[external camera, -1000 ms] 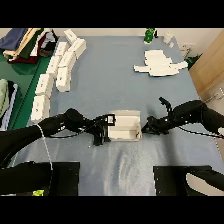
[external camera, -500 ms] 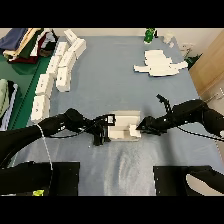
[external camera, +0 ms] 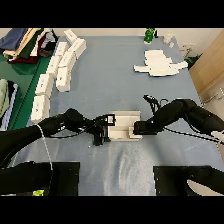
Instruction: Fold the box.
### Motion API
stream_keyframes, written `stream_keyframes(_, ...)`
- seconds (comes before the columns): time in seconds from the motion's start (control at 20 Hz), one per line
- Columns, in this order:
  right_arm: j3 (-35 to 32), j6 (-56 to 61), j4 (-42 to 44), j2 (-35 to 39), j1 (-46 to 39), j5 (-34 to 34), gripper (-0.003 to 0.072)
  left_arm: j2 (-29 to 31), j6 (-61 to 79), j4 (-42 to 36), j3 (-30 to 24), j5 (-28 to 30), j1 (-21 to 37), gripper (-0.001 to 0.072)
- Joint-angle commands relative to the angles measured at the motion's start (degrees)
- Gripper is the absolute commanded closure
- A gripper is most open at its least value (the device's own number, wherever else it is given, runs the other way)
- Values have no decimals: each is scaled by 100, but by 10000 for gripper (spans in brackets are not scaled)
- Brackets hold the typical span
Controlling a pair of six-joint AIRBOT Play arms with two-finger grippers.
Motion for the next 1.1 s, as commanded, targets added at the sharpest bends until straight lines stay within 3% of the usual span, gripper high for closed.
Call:
stream_keyframes(0.0, 640, 2026, -1746, -254, 911, -372, 243, 0, 0, 2, -2, 0, 4, 238)
stream_keyframes(0.2, 1178, 2870, -2352, -802, 1598, -636, 244, 0, 0, 2, -2, 2, 4, 238)
stream_keyframes(0.4, 1416, 3305, -2505, -1399, 1735, -994, 244, 0, 0, 2, -2, 0, 4, 238)
stream_keyframes(0.55, 1416, 3571, -2616, -1519, 1735, -1008, 256, 0, 0, 2, -2, -2, 4, 238)
stream_keyframes(0.6, 1416, 3600, -2621, -1532, 1735, -1010, 318, 0, 0, 2, -2, 0, 4, 238)
stream_keyframes(0.95, 1416, 3934, -2802, -1707, 1738, -1003, 324, 0, 0, 2, -2, 0, 4, 238)
stream_keyframes(1.0, 1416, 3932, -2809, -1784, 1770, -1003, 368, 0, 0, 2, -2, 0, 4, 238)
stream_keyframes(1.05, 1416, 3928, -2811, -1834, 1812, -999, 494, 0, 0, 2, -2, 0, 4, 238)
